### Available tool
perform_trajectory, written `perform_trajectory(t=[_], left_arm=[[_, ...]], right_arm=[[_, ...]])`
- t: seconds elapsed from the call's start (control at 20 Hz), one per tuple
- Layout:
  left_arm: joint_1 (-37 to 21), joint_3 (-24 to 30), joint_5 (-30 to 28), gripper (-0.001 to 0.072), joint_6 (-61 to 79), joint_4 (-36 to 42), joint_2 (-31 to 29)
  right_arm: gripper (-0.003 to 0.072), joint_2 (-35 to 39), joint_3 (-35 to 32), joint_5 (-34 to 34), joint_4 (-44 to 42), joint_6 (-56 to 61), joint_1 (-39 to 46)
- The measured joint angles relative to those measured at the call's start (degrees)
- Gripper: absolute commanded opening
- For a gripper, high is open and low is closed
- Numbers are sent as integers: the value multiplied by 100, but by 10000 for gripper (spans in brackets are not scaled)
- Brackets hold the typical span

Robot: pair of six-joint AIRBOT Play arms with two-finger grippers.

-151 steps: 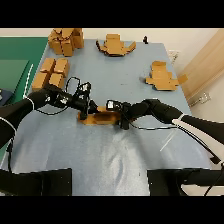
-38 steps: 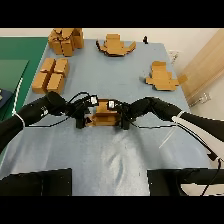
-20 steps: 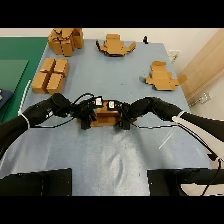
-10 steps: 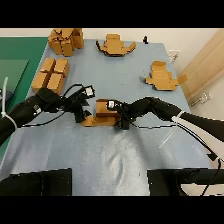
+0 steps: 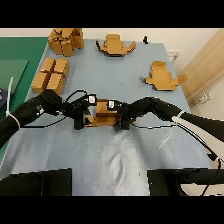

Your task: Fold the box.

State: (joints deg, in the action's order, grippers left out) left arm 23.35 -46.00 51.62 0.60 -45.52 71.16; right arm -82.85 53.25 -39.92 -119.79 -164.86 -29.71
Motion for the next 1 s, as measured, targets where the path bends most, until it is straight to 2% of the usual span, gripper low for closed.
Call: perform_trajectory(t=[0.1,0.15,0.2,0.25,0.55,1.0], left_arm=[[94,0,-234,477,2,-15,79],[138,-2,-380,431,2,-17,118],[188,-7,-520,236,2,-7,162],[243,-17,-629,174,2,2,214],[527,-37,-811,174,7,52,479],[625,-66,-990,174,48,299,538]], right_arm=[[159,0,0,0,0,0,0],[159,0,0,0,2,0,0],[159,0,0,0,0,-2,0],[159,0,0,0,2,0,0],[159,0,0,-9,9,-11,0],[159,0,0,-7,2,22,0]])
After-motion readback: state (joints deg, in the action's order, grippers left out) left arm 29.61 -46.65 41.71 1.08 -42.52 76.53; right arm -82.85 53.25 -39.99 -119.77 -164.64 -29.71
